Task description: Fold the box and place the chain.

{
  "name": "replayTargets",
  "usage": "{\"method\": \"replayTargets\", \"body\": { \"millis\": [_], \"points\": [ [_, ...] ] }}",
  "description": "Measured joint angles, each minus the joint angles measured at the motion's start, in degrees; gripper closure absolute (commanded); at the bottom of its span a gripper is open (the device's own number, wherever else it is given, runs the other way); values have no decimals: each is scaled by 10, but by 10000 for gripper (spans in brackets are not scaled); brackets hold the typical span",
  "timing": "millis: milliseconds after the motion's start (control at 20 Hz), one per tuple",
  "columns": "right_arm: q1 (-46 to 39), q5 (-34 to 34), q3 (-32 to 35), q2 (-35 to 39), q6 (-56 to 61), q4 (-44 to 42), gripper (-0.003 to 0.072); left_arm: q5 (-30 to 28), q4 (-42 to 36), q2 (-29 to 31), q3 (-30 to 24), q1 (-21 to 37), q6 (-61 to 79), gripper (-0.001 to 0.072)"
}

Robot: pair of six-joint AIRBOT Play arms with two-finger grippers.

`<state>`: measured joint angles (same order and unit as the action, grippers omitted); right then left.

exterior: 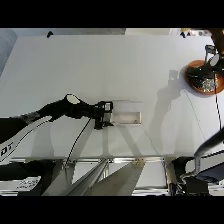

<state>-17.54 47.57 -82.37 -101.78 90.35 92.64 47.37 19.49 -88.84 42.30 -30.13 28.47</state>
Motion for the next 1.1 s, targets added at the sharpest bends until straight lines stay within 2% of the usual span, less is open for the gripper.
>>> {"method": "replayTargets", "body": {
  "millis": [150,250,450,550,750,850,1100],
  "points": [
    [-5,-1,0,-2,15,-1,469,0,0,0,0,0,0,436],
    [-8,0,0,-3,21,-1,530,0,0,0,0,0,0,436],
    [-12,3,0,-3,26,-3,536,0,0,0,0,0,0,436],
    [-13,3,0,-3,27,-3,629,0,0,0,0,0,0,436],
    [-14,3,0,-3,28,-3,630,0,0,0,0,0,0,436],
    [-14,3,0,-4,28,-3,669,0,0,0,0,0,0,436],
    [-14,11,0,0,26,-2,670,0,0,0,0,0,0,436]
  ]
}}
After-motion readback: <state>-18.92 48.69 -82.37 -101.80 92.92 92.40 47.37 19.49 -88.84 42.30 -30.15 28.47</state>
